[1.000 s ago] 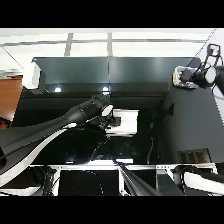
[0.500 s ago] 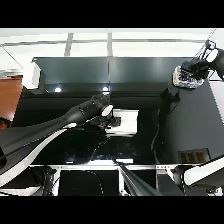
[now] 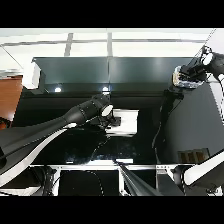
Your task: Fold the box and place the chain.
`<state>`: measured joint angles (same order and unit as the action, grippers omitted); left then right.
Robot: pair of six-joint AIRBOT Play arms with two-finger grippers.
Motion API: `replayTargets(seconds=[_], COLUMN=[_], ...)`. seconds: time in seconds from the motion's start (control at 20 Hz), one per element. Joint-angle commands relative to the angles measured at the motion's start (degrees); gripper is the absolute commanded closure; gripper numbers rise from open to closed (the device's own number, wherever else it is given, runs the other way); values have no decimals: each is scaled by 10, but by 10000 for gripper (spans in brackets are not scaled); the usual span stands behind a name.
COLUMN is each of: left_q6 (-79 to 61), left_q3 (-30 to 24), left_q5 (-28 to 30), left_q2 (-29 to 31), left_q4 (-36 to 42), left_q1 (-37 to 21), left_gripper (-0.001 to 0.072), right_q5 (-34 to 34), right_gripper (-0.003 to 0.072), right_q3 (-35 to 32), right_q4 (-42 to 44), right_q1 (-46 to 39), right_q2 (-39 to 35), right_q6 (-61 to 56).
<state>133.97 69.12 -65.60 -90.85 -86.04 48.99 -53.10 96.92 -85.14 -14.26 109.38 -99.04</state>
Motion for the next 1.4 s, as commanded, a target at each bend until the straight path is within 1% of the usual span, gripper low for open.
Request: replayTargets(seconds=[0.0, 0.15, 0.2, 0.25, 0.3, 0.45, 0.6, 0.75, 0.95, 1.2, 1.35], left_q6=[0, 0, 0, 0, 0, 0, 0, 0, 0, 0, 0], left_q3=[0, 0, 0, 0, 0, 0, 0, 0, 0, 0, 0], left_q5=[0, 0, 0, 0, -1, -2, -2, -2, -2, -2, -2], left_q2=[0, 0, 0, 0, 0, 0, 0, 0, 0, 0, 0], left_q4=[0, 0, 0, 0, 0, 0, 0, 0, 0, 2, 2], left_q1=[-1, 0, 0, 0, 0, 0, 0, 0, 0, 0, 0], left_gripper=[685, 685, 685, 684, 685, 685, 685, 685, 685, 685, 685], right_q5=[-20, -40, -47, -55, -59, -62, -62, -64, -74, -103, -105], right_gripper=[199, 200, 267, 556, 675, 675, 676, 675, 675, 675, 676], right_q3=[1, 1, 1, 1, 1, 2, 2, 2, 2, 2, 2], right_q4=[-5, -5, -5, -6, -4, -6, -7, -4, -4, 76, 156], right_q1=[0, 0, -1, -1, -3, -4, -4, -4, -4, 1, 16], right_q2=[4, 5, 5, 4, 0, -26, -73, -136, -240, -350, -429], right_q6=[-1, 0, 2, 2, 1, 6, 51, 86, 109, 139, 169])
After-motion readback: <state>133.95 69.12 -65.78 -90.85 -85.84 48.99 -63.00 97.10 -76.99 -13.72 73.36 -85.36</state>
